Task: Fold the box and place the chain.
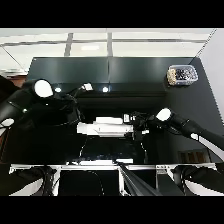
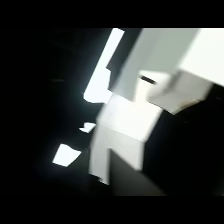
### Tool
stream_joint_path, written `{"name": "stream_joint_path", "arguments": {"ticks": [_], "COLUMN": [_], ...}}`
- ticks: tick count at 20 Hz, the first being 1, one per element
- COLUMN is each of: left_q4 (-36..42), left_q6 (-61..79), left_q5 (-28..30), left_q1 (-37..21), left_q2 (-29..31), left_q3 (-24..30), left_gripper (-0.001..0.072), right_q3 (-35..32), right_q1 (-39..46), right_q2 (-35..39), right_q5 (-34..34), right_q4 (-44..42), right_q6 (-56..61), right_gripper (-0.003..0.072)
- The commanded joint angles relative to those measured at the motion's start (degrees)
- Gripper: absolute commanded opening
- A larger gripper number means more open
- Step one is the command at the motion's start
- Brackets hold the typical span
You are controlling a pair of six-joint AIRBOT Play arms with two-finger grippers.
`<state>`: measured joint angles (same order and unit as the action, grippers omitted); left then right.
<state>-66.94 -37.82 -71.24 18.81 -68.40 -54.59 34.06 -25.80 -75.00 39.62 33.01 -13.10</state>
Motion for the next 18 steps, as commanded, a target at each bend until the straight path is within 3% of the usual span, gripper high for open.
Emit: {"name": "stream_joint_path", "arguments": {"ticks": [1, 3, 5, 8, 11, 14, 16, 18], "left_q4": [10.4, 18.7, 26.3, 50.8, 58.4, 53.4, 47.7, 33.9], "left_q6": [-3.8, -3.8, -3.3, 9.2, 12.2, 12.1, 8.9, -2.1], "left_q5": [-12.9, -12.9, -8.3, 5.6, 21.9, 29.4, 29.3, 26.5], "left_q1": [-2.5, -1.5, -0.2, -0.2, 0.0, -0.3, -0.3, 0.1], "left_q2": [1.5, 1.4, 1.2, 1.2, 1.2, -0.7, -3.4, -6.9], "left_q3": [1.7, 5.5, 10.7, 18.8, 20.1, 17.5, 14.7, 11.1], "left_gripper": [0.0024, 0.0026, 0.0025, 0.0023, 0.0023, 0.0022, 0.0022, 0.0020], "right_q3": [0.0, 0.0, 0.0, 0.0, 0.0, 0.0, 0.0, 0.0], "right_q1": [0.0, 0.0, 0.0, 0.0, 0.0, 0.0, 0.0, 0.0], "right_q2": [0.0, 0.0, 0.0, 0.0, 0.0, 0.0, 0.0, 0.0], "right_q5": [0.2, 0.2, 0.2, 0.2, 0.2, 0.2, 0.2, 0.2], "right_q4": [0.1, 0.1, 0.1, 0.1, 0.1, 0.1, 0.1, 0.1], "right_q6": [-0.1, -0.1, -0.1, -0.1, -0.1, -0.1, -0.1, -0.1], "right_gripper": [0.0437, 0.0437, 0.0438, 0.0438, 0.0438, 0.0437, 0.0437, 0.0438]}}
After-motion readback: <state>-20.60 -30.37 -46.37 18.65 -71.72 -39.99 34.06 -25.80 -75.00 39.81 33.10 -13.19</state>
